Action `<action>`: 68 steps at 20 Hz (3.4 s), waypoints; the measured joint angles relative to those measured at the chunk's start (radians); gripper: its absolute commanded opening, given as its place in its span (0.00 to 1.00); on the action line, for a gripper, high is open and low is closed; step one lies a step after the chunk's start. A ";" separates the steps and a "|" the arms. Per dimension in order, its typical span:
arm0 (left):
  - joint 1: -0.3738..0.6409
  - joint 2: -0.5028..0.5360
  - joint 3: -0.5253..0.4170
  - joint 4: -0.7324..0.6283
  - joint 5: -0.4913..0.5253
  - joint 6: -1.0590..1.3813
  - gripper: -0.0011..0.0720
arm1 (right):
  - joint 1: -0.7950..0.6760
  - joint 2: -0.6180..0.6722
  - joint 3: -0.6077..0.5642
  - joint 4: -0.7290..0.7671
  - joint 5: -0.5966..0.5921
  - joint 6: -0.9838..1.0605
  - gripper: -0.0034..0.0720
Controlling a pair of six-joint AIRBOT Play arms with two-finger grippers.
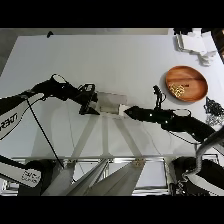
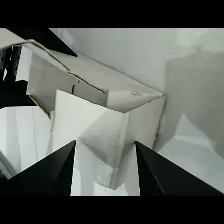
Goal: Fold the box and place the chain.
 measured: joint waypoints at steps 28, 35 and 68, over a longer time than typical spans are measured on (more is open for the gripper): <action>0.000 0.000 0.000 0.001 0.000 0.001 0.23 | 0.185 -0.020 0.189 -0.787 -0.140 0.688 0.69; 0.000 0.000 0.000 0.001 0.000 0.000 0.23 | 0.197 -0.044 0.193 -0.904 -0.171 0.846 0.69; 0.000 0.000 0.000 0.000 0.000 0.001 0.23 | 0.322 -0.245 0.537 -1.398 0.177 1.336 0.72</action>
